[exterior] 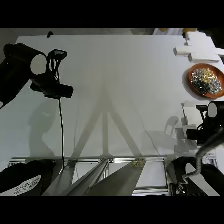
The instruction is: Fold the box and place the chain.
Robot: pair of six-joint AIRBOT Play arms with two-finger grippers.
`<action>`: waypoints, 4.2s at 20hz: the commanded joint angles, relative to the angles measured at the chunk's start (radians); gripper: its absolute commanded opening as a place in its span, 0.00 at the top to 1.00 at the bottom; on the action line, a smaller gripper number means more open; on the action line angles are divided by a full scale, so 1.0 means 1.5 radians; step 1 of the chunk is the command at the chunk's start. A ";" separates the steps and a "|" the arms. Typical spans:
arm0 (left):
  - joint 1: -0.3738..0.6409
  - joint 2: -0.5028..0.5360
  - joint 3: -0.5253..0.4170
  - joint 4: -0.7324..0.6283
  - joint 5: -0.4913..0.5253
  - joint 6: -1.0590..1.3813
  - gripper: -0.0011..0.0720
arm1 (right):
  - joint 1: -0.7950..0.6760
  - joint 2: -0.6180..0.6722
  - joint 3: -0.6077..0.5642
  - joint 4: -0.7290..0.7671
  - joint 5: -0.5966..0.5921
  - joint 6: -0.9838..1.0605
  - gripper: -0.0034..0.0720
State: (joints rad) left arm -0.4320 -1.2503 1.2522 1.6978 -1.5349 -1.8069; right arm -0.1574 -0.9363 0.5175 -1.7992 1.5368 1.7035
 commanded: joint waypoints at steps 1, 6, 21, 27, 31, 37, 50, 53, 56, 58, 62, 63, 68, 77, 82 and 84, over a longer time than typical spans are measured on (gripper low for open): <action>0.000 0.000 -0.001 0.000 0.000 0.000 0.97 | -0.001 -0.001 0.000 0.001 0.000 0.000 0.93; 0.000 0.001 -0.001 0.001 0.000 0.000 0.97 | -0.001 -0.001 0.000 0.000 0.000 0.000 0.93; 0.000 0.001 -0.001 0.000 0.000 0.000 0.97 | -0.001 -0.001 0.000 -0.115 -0.123 -0.008 0.93; 0.000 0.001 -0.001 0.000 0.000 0.000 0.97 | 0.000 0.009 0.044 -0.128 -0.167 -0.070 0.93; 0.000 0.001 -0.001 0.000 0.000 0.000 0.97 | -0.001 0.047 0.087 -0.178 -0.166 -0.111 0.93; 0.000 0.001 -0.001 0.001 0.000 0.000 0.97 | -0.132 0.023 0.087 -0.246 -0.213 -0.107 0.41; 0.000 0.001 -0.001 0.000 0.000 0.000 0.97 | -0.280 -0.116 0.087 -0.267 -0.319 -0.032 0.46; 0.000 0.001 -0.001 0.000 0.000 0.000 0.97 | -0.280 -0.127 0.087 -0.261 -0.312 -0.023 0.84; 0.000 0.001 -0.001 0.001 0.000 0.000 0.97 | -0.261 -0.109 0.087 -0.259 -0.270 -0.053 0.93; 0.000 0.001 -0.001 0.000 0.000 0.000 0.97 | -0.201 -0.052 0.087 -0.228 -0.281 -0.072 0.93; 0.000 0.001 -0.001 0.000 0.000 0.000 0.97 | -0.052 0.068 0.087 -0.025 -0.268 -0.121 0.93; 0.000 0.001 -0.001 0.000 0.000 0.000 0.97 | -0.019 0.092 0.084 0.051 -0.264 -0.132 0.93; 0.000 0.001 -0.001 0.001 0.000 0.000 0.97 | 0.183 0.164 0.006 0.253 -0.313 -0.135 0.93; 0.000 0.000 -0.001 0.001 0.071 0.008 0.97 | 0.480 0.178 -0.057 0.204 -0.432 0.094 0.93; 0.028 -0.014 -0.002 -0.125 0.116 0.248 0.44 | 0.488 0.178 -0.057 0.205 -0.411 0.101 0.93; 0.078 -0.038 -0.007 -0.365 0.084 0.428 0.35 | 0.488 0.178 -0.057 0.205 -0.409 0.101 0.93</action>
State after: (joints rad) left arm -0.3790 -1.2766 1.2472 1.5127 -1.3895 -1.4929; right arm 0.5621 -0.6704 0.4328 -1.4883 0.9169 1.8370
